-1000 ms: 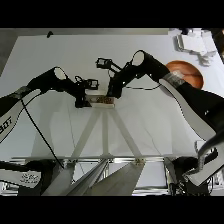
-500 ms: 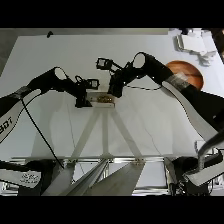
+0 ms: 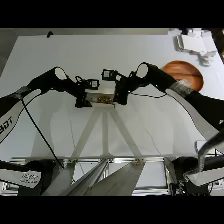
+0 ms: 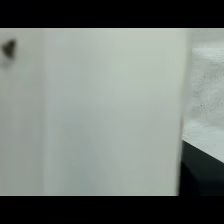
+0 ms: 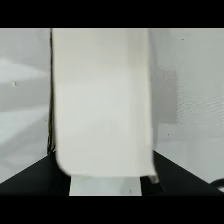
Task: Fold the box and place the chain.
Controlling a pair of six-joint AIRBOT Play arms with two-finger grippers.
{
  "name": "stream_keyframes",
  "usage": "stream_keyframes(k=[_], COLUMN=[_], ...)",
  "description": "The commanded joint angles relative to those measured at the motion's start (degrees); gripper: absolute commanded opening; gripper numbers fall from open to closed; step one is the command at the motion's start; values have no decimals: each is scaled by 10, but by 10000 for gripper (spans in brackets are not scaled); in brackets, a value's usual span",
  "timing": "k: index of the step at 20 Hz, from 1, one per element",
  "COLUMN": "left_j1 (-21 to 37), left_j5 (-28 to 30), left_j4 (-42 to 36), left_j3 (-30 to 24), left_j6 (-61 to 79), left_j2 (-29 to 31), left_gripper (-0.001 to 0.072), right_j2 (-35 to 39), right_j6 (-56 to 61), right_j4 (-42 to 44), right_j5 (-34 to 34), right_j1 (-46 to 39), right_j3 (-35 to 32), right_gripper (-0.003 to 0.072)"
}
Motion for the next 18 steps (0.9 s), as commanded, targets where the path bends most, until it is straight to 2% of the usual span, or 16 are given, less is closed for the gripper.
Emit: stream_keyframes(k=[1,6,10,13,16,18], left_j1=[0,0,0,0,0,0], left_j5=[-2,-2,-2,-2,-2,-2], left_j4=[0,0,0,0,0,0], left_j3=[0,0,0,0,0,0], left_j6=[-1,-1,-1,-1,-1,-1], left_j2=[0,0,0,0,0,0], left_gripper=[17,17,17,17,17,17], right_j2=[24,79,73,27,-41,-72], right_j6=[-6,49,57,72,89,89], right_j4=[0,21,121,140,154,172], right_j5=[0,8,21,22,61,83], right_j1=[-1,-46,-84,-90,-81,-75], right_j3=[-6,-6,9,69,142,162], right_gripper=[483,473,436,435,435,433])
